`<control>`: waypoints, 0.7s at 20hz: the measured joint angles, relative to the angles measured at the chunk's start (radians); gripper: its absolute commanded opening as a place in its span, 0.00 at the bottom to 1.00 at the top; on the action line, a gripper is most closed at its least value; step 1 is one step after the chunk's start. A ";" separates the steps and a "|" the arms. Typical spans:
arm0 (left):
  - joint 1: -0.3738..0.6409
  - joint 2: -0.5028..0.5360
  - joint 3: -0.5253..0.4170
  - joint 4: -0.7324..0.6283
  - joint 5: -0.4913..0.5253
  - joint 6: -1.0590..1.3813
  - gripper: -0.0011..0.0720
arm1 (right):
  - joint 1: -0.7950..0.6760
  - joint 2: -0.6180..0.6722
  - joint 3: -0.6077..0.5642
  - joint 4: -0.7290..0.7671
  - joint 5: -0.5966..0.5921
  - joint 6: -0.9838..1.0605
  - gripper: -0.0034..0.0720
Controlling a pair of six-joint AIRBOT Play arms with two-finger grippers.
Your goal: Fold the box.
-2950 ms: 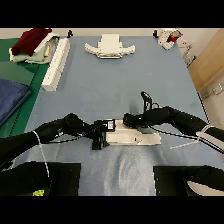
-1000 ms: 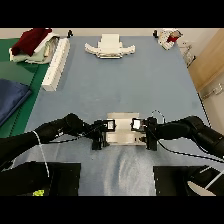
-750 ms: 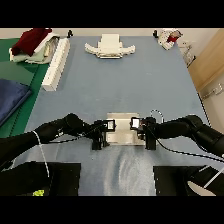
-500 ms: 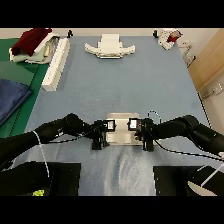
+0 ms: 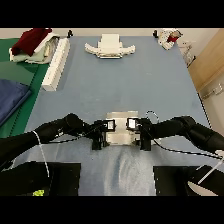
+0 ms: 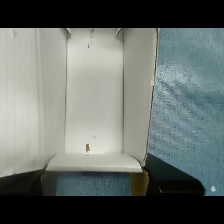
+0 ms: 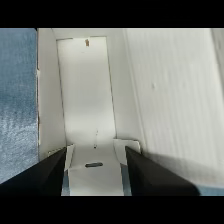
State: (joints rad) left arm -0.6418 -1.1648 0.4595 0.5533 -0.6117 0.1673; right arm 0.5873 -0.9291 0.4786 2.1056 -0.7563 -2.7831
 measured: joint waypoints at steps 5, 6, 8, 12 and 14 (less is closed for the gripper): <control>0.000 0.000 0.000 0.000 0.000 0.000 0.77 | -0.001 0.059 0.060 -0.190 -0.147 0.296 0.10; 0.000 0.000 0.000 0.000 0.000 0.000 0.77 | -0.001 0.079 0.077 -0.279 -0.202 0.411 0.09; 0.000 0.000 0.000 0.000 0.000 0.000 0.77 | -0.002 0.117 0.097 -0.479 -0.311 0.645 0.05; 0.000 0.000 0.000 0.000 0.000 0.000 0.77 | -0.099 0.154 0.114 -0.827 -0.465 1.174 0.05; 0.000 0.000 0.000 0.000 0.000 0.000 0.77 | -0.229 0.132 0.116 -0.813 -0.495 1.341 0.05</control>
